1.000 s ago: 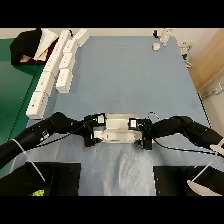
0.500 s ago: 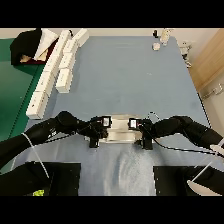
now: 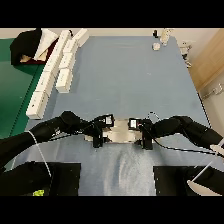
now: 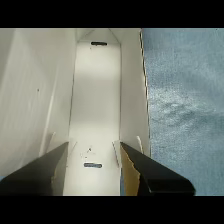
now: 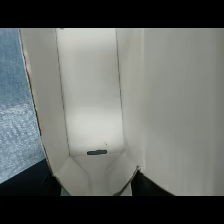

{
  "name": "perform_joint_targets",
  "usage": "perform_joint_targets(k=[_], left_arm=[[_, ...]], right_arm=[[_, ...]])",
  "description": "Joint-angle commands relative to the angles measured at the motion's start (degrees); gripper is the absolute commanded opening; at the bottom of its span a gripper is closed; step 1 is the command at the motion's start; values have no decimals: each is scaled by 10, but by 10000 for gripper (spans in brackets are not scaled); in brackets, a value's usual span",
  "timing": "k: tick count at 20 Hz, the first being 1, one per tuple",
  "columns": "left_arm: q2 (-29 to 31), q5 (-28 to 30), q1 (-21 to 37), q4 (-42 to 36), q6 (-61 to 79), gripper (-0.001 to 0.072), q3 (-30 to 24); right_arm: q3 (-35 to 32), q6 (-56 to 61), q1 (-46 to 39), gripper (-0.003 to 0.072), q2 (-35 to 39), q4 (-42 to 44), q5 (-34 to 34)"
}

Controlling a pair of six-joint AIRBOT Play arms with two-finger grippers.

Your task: Fold the box.

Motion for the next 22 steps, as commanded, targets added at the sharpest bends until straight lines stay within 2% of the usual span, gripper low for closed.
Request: perform_joint_targets(k=[1,2,3,4,5,9,15,17,22], left_arm=[[-2,-5,0,5,-5,527,1],[-2,-3,0,15,-19,431,1],[0,-2,0,30,-38,216,1],[7,-2,1,60,-72,44,1],[19,-2,1,98,-123,14,1],[110,-9,1,209,-329,14,1],[267,-54,17,393,-840,14,1],[285,-86,65,449,-967,14,1],[235,-188,231,427,-950,13,-3]], right_arm=[[0,0,0,540,0,0,1],[0,0,0,540,0,0,1],[0,0,0,540,0,0,1],[0,0,0,540,0,0,1],[0,0,0,540,0,0,1],[0,0,0,540,0,0,1],[0,0,0,540,0,0,1],[0,0,0,540,0,0,1],[0,0,0,540,0,0,1]])
